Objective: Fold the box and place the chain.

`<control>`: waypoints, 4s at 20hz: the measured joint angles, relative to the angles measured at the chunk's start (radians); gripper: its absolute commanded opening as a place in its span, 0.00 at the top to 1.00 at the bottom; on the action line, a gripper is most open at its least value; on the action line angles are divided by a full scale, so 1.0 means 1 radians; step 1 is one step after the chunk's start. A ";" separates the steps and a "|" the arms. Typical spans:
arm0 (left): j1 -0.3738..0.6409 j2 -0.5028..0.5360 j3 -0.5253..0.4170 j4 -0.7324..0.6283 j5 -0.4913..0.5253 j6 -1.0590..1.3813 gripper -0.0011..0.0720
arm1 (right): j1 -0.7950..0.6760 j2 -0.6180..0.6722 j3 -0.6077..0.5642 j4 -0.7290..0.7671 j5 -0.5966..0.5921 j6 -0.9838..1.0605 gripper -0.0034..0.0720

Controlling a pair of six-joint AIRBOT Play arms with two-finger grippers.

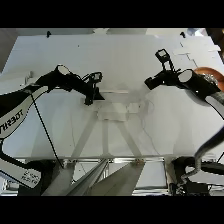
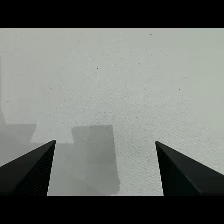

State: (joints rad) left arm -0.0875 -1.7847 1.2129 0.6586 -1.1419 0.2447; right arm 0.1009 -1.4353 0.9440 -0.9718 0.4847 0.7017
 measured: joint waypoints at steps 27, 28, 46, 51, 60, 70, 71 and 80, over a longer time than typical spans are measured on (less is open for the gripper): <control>0.000 0.000 0.000 0.001 0.001 -0.002 0.97 | 0.187 0.543 0.022 -0.011 0.529 -0.007 0.03; 0.000 0.000 0.000 0.001 0.001 -0.002 0.97 | 0.204 0.552 0.022 -0.012 0.550 -0.005 0.03; 0.000 0.000 0.000 0.001 0.001 -0.002 0.97 | 0.387 0.599 -0.441 -0.013 0.144 -0.168 0.03; 0.000 0.000 0.000 0.001 0.001 -0.002 0.97 | 0.382 0.569 -0.579 0.076 -0.041 -0.418 0.03; 0.000 0.000 0.000 0.001 0.001 -0.002 0.97 | 0.381 0.398 -0.620 0.661 -0.108 -1.067 0.03; 0.000 0.000 0.000 0.001 0.002 -0.003 0.97 | 0.361 0.315 -0.613 1.195 -0.126 -1.484 0.03; 0.000 0.000 0.000 0.001 0.002 -0.003 0.97 | 0.346 0.314 -0.610 1.223 -0.122 -1.493 0.03; 0.000 0.000 0.000 0.001 0.002 -0.002 0.97 | 0.272 0.312 -0.599 1.308 -0.048 -1.564 0.03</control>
State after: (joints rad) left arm -0.0879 -1.7847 1.2125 0.6594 -1.1404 0.2432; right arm 0.3725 -1.1236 0.3454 0.3363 0.4366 -0.8619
